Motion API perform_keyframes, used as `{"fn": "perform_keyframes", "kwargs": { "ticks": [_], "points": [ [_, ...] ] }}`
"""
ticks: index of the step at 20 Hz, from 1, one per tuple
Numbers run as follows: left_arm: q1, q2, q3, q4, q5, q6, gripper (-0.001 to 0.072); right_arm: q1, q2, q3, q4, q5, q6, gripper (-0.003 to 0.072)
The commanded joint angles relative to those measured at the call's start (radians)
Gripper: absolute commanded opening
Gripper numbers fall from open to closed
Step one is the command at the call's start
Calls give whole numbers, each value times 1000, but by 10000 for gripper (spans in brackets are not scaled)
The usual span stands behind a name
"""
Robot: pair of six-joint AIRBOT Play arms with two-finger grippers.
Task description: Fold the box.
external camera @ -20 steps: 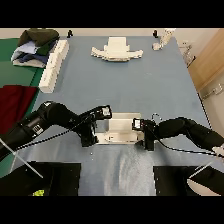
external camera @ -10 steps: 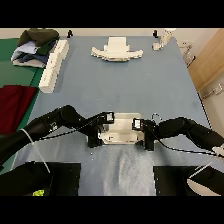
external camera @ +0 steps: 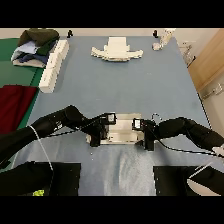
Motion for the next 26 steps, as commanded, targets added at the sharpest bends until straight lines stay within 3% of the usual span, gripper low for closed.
{"fn": "perform_keyframes", "kwargs": {
  "ticks": [1, 6, 14, 15, 16, 18, 21, 22, 23, 26],
  "points": [
    [0, -3, 0, -41, 15, 42, 51, 0, 0, 1, 0, 0, 0, 513],
    [-35, -12, 0, -158, 58, 94, 51, 0, 0, 1, 0, 0, 0, 513],
    [-38, -32, 0, -161, 57, 87, 81, 0, 0, 1, 0, 0, 0, 513],
    [-38, -32, 0, -161, 56, 87, 362, 0, 0, 1, 0, 0, 0, 513],
    [-38, -32, 0, -161, 56, 87, 545, 0, 0, 1, 0, 0, 0, 513],
    [-38, -32, 0, -161, 45, 87, 546, 0, 0, 1, 0, 0, 0, 513],
    [-36, -32, 0, -147, 21, 85, 516, 0, 0, 1, 0, 0, 0, 513],
    [-36, -31, 1, -127, 19, 47, 297, 0, 0, 1, 0, 0, 0, 513],
    [-36, -25, 3, -81, 11, -11, 6, 0, 0, 1, 0, 0, 0, 513],
    [-34, 24, 24, 87, 2, -265, 13, 0, 0, 1, 0, 0, 0, 513]
  ]
}}
